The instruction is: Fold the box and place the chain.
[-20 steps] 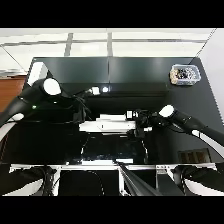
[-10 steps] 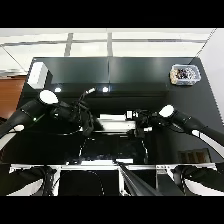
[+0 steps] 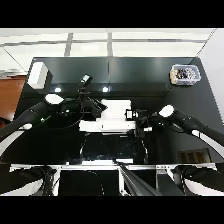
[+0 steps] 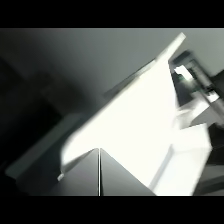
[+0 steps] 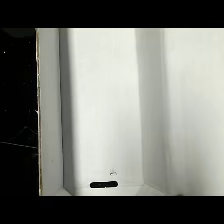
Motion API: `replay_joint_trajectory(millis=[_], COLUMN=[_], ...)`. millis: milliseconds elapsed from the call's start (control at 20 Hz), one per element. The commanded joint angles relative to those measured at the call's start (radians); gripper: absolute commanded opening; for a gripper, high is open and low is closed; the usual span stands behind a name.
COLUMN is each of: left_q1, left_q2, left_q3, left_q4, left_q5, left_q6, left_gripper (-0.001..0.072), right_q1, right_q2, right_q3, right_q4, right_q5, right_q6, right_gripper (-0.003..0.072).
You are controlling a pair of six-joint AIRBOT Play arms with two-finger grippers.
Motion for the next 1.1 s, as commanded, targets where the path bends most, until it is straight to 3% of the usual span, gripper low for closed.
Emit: replay_joint_trajectory(millis=[0, 200, 450, 750, 850, 1050], left_q1=[-0.002, -0.002, -0.001, 0.066, 0.105, 0.121], left_q2=[-0.087, -0.152, -0.155, -0.047, 0.037, 0.192], left_q3=[0.028, 0.046, 0.094, 0.298, 0.267, 0.042], left_q4=[0.015, 0.015, 0.053, 0.457, 0.457, 0.445], left_q5=[-0.056, -0.158, -0.187, -0.383, -0.444, -0.396], left_q6=[-0.005, -0.013, -0.013, -0.311, -0.318, -0.13], left_gripper=[0.0024, 0.0024, 0.0023, 0.0022, 0.0022, 0.0023], right_q1=[0.001, 0.001, 0.001, 0.001, 0.001, 0.001], right_q2=[0.0, 0.0, 0.0, 0.0, 0.0, 0.0], right_q3=[0.0, 0.0, 0.0, 0.0, 0.0, 0.0], right_q4=[0.001, 0.001, 0.001, 0.001, 0.001, 0.001], right_q5=[-0.002, -0.002, -0.002, -0.002, -0.002, -0.002], right_q6=[0.0, 0.0, 0.0, 0.0, 0.0, 0.0], right_gripper=[0.0236, 0.0236, 0.0236, 0.0236, 0.0236, 0.0236])
